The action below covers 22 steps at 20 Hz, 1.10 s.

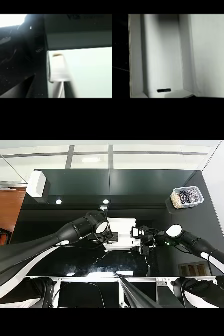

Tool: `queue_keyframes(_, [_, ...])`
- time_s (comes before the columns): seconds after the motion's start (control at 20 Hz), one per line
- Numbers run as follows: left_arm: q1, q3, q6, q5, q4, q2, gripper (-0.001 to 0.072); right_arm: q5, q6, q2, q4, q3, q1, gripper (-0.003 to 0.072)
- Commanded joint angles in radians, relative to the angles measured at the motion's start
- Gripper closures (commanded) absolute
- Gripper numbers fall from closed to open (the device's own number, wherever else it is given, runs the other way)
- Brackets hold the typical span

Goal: Fold the box and place the chain.

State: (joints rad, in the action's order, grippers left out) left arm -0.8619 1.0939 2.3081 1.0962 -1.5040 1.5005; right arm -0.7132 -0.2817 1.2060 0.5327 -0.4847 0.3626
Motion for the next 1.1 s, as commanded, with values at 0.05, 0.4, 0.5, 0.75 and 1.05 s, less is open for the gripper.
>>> queue_keyframes(0.05, [-0.003,0.024,0.027,0.016,-0.006,0.015,0.0378,0.0,0.0,0.0,-0.001,0.0,0.001,0.0459])
queue_keyframes(0.4, [-0.003,0.024,0.032,0.008,-0.005,0.019,0.044,0.0,0.0,0.0,-0.001,0.0,0.001,0.0459])
queue_keyframes(0.5, [-0.003,0.024,0.032,0.013,-0.006,0.023,0.0441,0.0,0.0,0.0,-0.001,0.0,0.001,0.0458])
queue_keyframes(0.75, [-0.003,0.024,0.035,0.013,-0.006,0.028,0.0614,0.0,0.0,0.0,-0.001,0.0,0.001,0.0458])
queue_keyframes(1.05, [-0.003,0.031,0.034,0.017,-0.003,0.028,0.0681,0.0,0.001,0.0,-0.001,0.0,0.001,0.0459])
